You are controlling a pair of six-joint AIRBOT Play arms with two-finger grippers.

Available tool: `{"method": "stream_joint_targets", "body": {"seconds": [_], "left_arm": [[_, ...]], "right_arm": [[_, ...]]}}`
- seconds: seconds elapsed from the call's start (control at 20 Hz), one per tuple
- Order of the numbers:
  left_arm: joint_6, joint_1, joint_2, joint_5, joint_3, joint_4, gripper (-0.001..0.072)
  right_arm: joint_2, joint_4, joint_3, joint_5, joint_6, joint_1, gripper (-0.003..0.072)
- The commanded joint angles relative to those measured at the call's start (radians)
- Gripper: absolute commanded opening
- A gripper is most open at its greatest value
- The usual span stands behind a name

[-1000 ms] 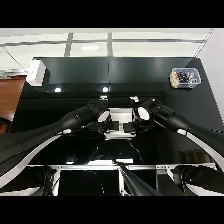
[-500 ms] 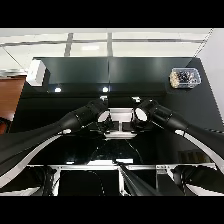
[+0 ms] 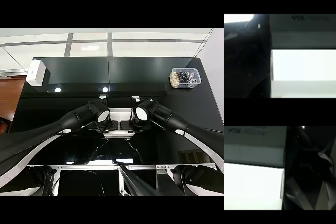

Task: Fold the box and place the chain.

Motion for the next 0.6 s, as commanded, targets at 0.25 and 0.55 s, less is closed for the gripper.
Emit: {"method": "stream_joint_targets", "body": {"seconds": [0.25, 0.55], "left_arm": [[0.0, 0.0, 0.0, 0.007, 0.0, -0.006, 0.0027], [0.0, 0.0, 0.0, 0.007, 0.0, -0.006, 0.0027]], "right_arm": [[0.0, 0.027, 0.001, -0.024, 0.004, 0.001, 0.0013], [0.001, 0.019, 0.001, -0.022, 0.003, 0.001, 0.0108]]}}
